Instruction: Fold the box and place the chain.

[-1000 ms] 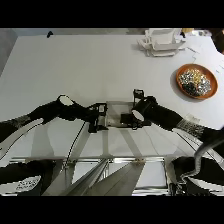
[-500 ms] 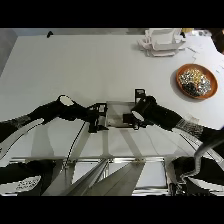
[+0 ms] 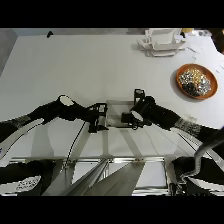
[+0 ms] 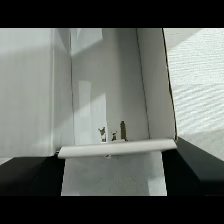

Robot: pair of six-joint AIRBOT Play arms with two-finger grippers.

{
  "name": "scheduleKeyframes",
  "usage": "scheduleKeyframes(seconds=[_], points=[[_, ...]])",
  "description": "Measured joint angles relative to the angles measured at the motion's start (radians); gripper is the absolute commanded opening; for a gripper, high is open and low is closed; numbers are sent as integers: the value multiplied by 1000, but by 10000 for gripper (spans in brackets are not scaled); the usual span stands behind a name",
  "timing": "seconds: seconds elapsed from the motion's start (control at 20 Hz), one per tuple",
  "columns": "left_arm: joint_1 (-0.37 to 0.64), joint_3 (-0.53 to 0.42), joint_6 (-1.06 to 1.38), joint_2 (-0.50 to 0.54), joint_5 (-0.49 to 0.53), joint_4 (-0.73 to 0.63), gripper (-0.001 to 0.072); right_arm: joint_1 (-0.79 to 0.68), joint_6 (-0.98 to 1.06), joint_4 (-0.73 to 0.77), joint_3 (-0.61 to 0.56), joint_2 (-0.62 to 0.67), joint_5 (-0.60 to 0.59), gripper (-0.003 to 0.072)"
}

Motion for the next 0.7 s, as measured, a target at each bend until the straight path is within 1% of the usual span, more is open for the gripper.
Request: scheduleKeyframes(seconds=[0.05, 0.15, 0.35, 0.4, 0.45, 0.5, 0.55, 0.65, 0.7], points=[[0, 0, 1, 0, 0, 1, 192, 0, -5, 2, 0, -1, -2, 41], [0, 0, 5, 0, 0, 3, 192, 0, -18, 4, -1, -1, -1, 19], [0, 0, 3, 0, 0, 2, 192, 0, -28, 12, -1, -2, -1, 24], [0, 0, 2, 0, 0, 2, 192, 0, -30, 13, -1, -1, -1, 102], [0, 0, -2, 0, -1, -1, 192, 0, -26, 17, -1, 0, 0, 237], [0, 0, -3, 0, -1, -1, 192, 0, -26, 13, -1, 2, 10, 314], [0, 0, -3, 0, -1, -1, 192, -1, -29, 12, -2, 6, 15, 324], [0, 0, -3, 0, 0, -1, 192, -1, -51, 27, -1, 23, -7, 314], [0, 0, -3, 0, -1, -1, 192, 1, -69, 26, -1, 35, -8, 277]])
